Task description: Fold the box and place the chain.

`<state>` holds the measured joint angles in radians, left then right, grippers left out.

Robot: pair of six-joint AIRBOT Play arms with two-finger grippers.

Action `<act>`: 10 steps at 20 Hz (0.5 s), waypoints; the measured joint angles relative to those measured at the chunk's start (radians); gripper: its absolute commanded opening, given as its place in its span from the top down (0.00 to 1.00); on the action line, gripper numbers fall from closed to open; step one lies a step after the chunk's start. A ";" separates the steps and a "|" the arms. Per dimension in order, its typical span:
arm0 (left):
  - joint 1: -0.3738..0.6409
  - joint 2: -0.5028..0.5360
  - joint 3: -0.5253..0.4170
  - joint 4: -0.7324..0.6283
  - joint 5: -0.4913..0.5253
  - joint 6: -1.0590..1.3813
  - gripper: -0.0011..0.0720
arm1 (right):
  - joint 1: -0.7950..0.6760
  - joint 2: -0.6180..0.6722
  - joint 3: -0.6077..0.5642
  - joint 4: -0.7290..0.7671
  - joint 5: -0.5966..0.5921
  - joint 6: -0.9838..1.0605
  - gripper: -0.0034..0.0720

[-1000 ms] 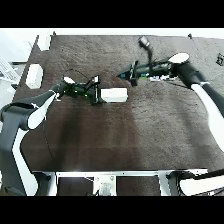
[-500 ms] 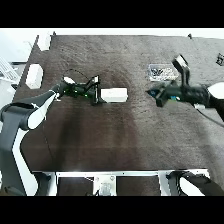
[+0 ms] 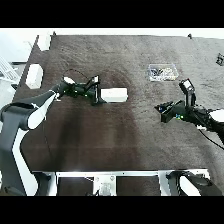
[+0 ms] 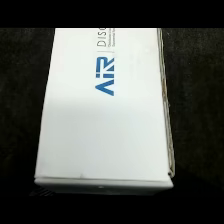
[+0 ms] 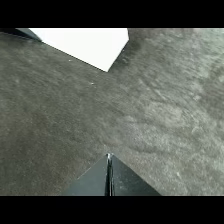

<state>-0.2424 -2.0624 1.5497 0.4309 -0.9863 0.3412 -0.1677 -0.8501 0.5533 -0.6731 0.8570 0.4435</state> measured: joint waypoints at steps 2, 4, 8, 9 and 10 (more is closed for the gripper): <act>0.005 0.018 -0.001 -0.011 -0.002 -0.009 0.96 | -0.001 0.003 -0.006 0.000 0.000 0.000 0.95; 0.024 0.074 0.000 -0.048 0.009 -0.049 0.96 | -0.003 0.004 -0.009 -0.001 -0.002 -0.001 0.95; 0.101 0.263 -0.003 -0.076 0.097 -0.184 0.96 | -0.005 0.005 -0.012 -0.002 -0.004 -0.001 0.95; 0.128 0.317 -0.006 -0.079 0.145 -0.228 0.96 | -0.005 0.005 -0.012 -0.002 -0.004 -0.002 0.95; 0.159 0.373 -0.013 -0.070 0.188 -0.277 0.96 | -0.005 0.005 -0.012 -0.001 -0.004 -0.002 0.95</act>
